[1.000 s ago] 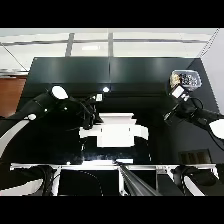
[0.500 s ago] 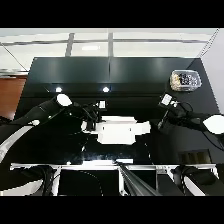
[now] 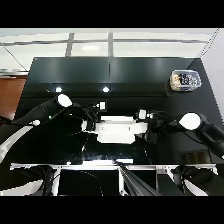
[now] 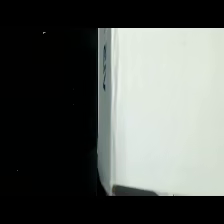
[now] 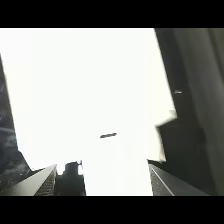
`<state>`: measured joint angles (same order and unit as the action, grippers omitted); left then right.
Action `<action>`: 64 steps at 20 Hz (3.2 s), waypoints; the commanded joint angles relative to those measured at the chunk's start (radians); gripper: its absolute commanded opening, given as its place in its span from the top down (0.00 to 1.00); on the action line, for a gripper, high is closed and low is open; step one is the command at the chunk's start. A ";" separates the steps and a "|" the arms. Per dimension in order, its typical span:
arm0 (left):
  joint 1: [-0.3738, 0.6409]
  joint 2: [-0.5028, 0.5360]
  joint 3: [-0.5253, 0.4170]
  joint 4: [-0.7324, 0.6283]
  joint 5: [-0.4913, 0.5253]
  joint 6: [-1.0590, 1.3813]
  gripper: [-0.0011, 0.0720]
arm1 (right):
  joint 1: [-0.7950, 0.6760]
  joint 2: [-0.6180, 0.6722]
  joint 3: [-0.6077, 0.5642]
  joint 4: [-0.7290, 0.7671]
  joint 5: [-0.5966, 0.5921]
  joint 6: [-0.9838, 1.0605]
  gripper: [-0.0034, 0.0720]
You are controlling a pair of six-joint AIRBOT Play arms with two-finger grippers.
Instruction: Fold the box and place the chain.
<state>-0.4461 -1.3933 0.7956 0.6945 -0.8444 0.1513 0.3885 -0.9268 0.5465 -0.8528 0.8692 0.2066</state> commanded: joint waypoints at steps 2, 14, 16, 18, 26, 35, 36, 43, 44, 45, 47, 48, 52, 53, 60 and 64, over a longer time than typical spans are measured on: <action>-0.001 -0.003 0.000 0.002 0.002 -0.001 0.95 | 0.033 -0.071 -0.001 0.007 0.004 -0.063 0.08; -0.001 -0.003 0.000 0.002 -0.001 -0.001 0.95 | 0.148 -0.080 -0.069 -0.030 -0.095 -0.087 0.08; -0.001 -0.003 0.000 0.002 -0.002 -0.001 0.95 | 0.176 -0.093 -0.069 -0.021 -0.122 -0.088 0.08; -0.001 -0.003 0.000 0.002 -0.002 -0.001 0.95 | 0.201 -0.104 -0.069 0.003 -0.162 -0.087 0.08; -0.001 -0.003 0.000 0.001 -0.003 -0.001 0.95 | 0.209 -0.106 -0.061 0.035 -0.239 0.012 0.08; -0.001 -0.002 0.000 0.000 -0.005 -0.001 0.95 | 0.066 -0.104 0.031 0.059 -0.206 0.003 0.08; -0.001 -0.002 0.000 0.000 -0.005 -0.001 0.95 | 0.066 -0.105 0.031 0.066 -0.223 -0.017 0.08; -0.001 -0.002 0.000 0.001 -0.005 -0.001 0.95 | 0.066 -0.107 0.031 0.079 -0.240 -0.076 0.12; -0.001 -0.002 0.000 0.001 -0.005 -0.001 0.95 | 0.064 -0.109 0.031 0.100 -0.234 -0.101 0.12; -0.001 -0.002 0.000 0.001 -0.006 -0.001 0.95 | 0.054 -0.117 0.031 0.146 -0.220 -0.139 0.12; -0.001 -0.002 0.000 0.001 -0.006 -0.001 0.95 | 0.007 -0.140 0.031 0.241 -0.186 -0.229 0.12; -0.001 -0.002 0.000 0.001 -0.006 -0.001 0.95 | -0.023 -0.151 0.031 0.288 -0.148 -0.283 0.12; -0.001 -0.002 0.002 0.001 -0.006 -0.001 0.95 | -0.067 -0.210 0.031 0.362 -0.084 -0.401 0.12; -0.001 -0.002 0.002 0.001 -0.006 -0.001 0.95 | -0.067 -0.229 0.031 0.390 -0.084 -0.425 0.12; -0.001 -0.002 0.002 0.001 -0.004 -0.001 0.95 | -0.066 -0.270 0.031 0.407 -0.038 -0.476 0.12; -0.001 -0.002 0.002 0.001 -0.004 -0.001 0.95 | -0.065 -0.295 0.031 0.407 -0.031 -0.480 0.12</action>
<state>-0.4461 -1.3956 0.7963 0.6949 -0.8494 0.1509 0.3229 -1.2057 0.5766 -0.4496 0.8230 -0.2626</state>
